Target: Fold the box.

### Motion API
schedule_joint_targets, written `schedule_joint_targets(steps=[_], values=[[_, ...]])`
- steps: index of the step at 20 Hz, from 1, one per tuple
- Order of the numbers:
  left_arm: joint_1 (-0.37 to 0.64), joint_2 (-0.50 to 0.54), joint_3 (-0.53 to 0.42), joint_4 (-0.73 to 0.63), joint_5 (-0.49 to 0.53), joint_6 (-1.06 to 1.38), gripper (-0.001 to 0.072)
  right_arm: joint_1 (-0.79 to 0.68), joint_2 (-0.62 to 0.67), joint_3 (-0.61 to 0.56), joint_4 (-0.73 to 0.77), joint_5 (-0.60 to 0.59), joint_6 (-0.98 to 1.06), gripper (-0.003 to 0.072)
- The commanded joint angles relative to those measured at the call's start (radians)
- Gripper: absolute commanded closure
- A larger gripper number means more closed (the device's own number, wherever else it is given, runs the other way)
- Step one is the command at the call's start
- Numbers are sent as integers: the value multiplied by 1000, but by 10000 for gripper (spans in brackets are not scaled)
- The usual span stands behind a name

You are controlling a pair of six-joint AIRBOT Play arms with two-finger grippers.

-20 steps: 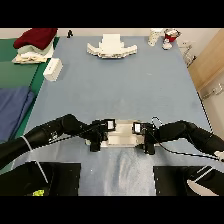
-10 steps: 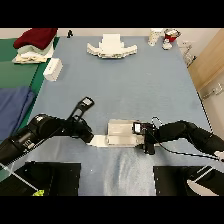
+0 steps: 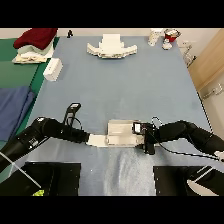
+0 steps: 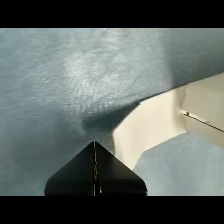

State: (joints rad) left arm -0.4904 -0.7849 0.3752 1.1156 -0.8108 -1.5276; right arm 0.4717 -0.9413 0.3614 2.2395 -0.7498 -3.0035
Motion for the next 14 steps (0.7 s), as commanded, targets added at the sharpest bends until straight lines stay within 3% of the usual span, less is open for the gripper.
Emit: schedule_joint_targets(steps=[1,5,14], values=[[-83,-81,-27,-231,137,114,697,0,0,1,0,0,0,176],[-177,-93,-4,-325,187,159,697,0,0,1,0,0,0,177],[-175,-68,82,-333,126,150,695,0,0,1,0,0,0,176]])
